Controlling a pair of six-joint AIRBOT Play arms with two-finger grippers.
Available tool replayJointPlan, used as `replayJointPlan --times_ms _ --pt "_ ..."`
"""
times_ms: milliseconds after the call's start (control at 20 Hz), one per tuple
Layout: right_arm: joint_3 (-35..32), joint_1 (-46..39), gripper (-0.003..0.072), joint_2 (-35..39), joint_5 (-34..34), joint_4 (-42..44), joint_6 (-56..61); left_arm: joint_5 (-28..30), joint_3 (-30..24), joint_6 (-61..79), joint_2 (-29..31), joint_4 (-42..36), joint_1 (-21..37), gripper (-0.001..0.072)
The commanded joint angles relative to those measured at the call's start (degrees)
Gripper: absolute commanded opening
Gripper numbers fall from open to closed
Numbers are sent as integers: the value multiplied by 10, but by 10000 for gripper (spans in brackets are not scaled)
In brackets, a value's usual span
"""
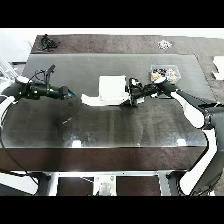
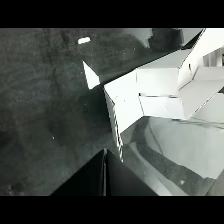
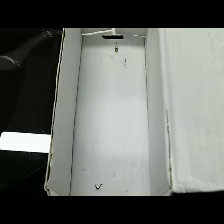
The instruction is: Fold the box and place the chain.
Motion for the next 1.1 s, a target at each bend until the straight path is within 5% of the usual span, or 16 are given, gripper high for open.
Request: replayJointPlan --times_ms 0,250,750,800,850,1000,1050 --pt "0 0 574 0 0 0 0 14 -25 -29 0 -6 0 18" --pt "0 0 573 0 0 0 0 84 -26 -70 -17 4 -68 19" --pt "0 0 573 0 0 0 0 128 -22 -80 -49 -60 -144 21" --pt "0 0 574 0 0 0 0 123 -15 -79 -49 -64 -145 38" --pt "0 0 574 0 0 0 0 114 -8 -77 -49 -69 -145 155" --pt "0 0 573 0 0 0 0 92 5 -73 -48 -94 -145 170" --pt "0 0 574 0 0 0 0 91 7 -67 -48 -107 -145 288"
